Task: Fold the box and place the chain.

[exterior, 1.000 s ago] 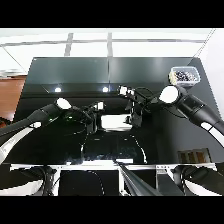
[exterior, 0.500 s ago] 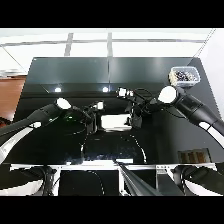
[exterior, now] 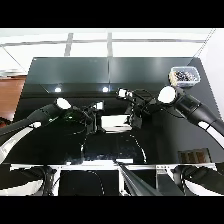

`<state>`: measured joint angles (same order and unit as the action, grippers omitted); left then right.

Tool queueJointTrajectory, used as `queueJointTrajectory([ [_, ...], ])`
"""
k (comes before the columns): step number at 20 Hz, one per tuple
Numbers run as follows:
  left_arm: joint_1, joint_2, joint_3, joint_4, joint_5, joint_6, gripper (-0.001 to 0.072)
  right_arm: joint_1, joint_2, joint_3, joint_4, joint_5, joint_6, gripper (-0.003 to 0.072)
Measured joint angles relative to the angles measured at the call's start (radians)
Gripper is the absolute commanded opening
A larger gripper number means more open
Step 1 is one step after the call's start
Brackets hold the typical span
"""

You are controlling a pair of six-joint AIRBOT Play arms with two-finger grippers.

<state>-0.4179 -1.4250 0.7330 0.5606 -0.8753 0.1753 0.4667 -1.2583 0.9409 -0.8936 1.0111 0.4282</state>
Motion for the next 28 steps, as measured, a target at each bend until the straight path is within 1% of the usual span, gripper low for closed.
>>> queueJointTrajectory([
  [2, 0.0, 0.0, 0.0, 0.0, 0.0, 0.0, 0.0399, 0.0, 0.0, 0.0, 0.002, 0.009, 0.007, 0.0462],
  [5, 0.0, 0.0, 0.0, 0.0, 0.0, 0.001, 0.0399, 0.0, 0.0, 0.0, 0.004, 0.018, 0.011, 0.0403],
  [7, 0.0, 0.0, 0.0, 0.0, 0.0, 0.001, 0.0399, 0.0, 0.0, 0.0, 0.004, 0.021, 0.014, 0.0403],
  [8, 0.0, 0.0, 0.0, 0.0, 0.0, 0.0, 0.0399, 0.0, 0.0, 0.0, 0.005, 0.023, 0.014, 0.0354],
  [9, 0.0, 0.0, 0.0, 0.0, 0.0, 0.001, 0.0399, 0.0, 0.0, 0.0, 0.005, 0.024, 0.014, 0.0157],
  [10, 0.0, 0.0, 0.0, 0.0, 0.0, 0.001, 0.0399, 0.0, 0.0, 0.0, 0.005, 0.024, 0.014, 0.0128],
  [17, 0.0, 0.0, 0.0, 0.0, 0.0, 0.0, 0.0399, 0.0, 0.0, 0.0, 0.004, 0.036, 0.016, 0.0128],
  [21, 0.0, 0.0, 0.0, 0.0, 0.0, 0.002, 0.0399, 0.0, 0.0, 0.0, 0.003, 0.063, 0.016, 0.0129],
  [22, 0.0, 0.0, 0.0, 0.0, -0.001, 0.002, 0.0399, 0.0, 0.0, 0.0, 0.003, 0.067, 0.016, 0.0152],
  [23, 0.0, 0.0, 0.0, 0.0, -0.002, 0.002, 0.0399, 0.0, 0.0, 0.0, 0.003, 0.072, 0.016, 0.0243],
  [24, 0.0, 0.0, 0.0, -0.002, -0.004, 0.001, 0.0399, 0.0, 0.0, -0.001, -0.002, 0.084, 0.018, 0.0267],
  [28, 0.0, 0.0, 0.0, -0.001, -0.003, 0.001, 0.0399, 0.0, 0.0, -0.001, 0.0, 0.079, 0.018, 0.0267],
])
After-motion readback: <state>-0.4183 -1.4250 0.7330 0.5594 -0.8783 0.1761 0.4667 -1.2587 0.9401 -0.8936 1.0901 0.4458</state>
